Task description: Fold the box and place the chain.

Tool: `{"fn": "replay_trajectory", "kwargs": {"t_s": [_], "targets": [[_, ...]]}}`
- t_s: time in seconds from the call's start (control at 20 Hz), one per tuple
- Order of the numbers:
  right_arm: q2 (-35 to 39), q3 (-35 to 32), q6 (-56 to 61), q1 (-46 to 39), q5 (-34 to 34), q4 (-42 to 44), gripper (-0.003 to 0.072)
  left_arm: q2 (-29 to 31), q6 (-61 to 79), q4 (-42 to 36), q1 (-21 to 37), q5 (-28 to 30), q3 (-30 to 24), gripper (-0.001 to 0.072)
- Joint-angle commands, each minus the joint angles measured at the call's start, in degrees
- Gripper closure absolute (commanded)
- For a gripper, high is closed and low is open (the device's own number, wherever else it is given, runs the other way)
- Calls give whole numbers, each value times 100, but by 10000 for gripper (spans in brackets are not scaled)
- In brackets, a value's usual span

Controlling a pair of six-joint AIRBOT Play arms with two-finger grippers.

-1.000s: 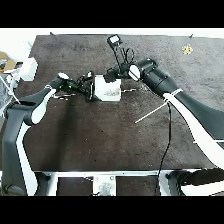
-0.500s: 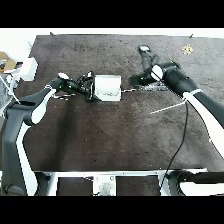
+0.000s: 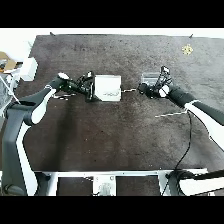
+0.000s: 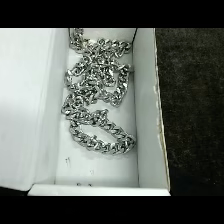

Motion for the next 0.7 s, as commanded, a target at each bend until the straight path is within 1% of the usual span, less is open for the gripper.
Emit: {"fn": "replay_trajectory", "kwargs": {"t_s": [0.0, 0.2, 0.25, 0.3, 0.4, 0.55, 0.65], "targets": [[-323, -35, 37, 74, -951, 640, 362, 0, 2, 0, -2, 0, 7, 424], [-616, 109, 39, 90, -1045, 833, 364, 0, 2, 0, -2, 0, 7, 424], [-688, 120, 39, 90, -1139, 916, 417, 0, 2, 0, -2, 0, 7, 424], [-697, 118, 35, 111, -1224, 931, 534, 0, 2, 0, -2, 0, 7, 424], [-616, 118, 31, 177, -1344, 905, 680, 0, 2, 0, -2, 0, 7, 424], [-254, 116, 26, 343, -1224, 774, 685, 0, 2, 2, -2, 0, 7, 424], [229, 116, 13, 592, -1016, 535, 685, 0, 2, 0, -4, 0, 7, 425]]}}
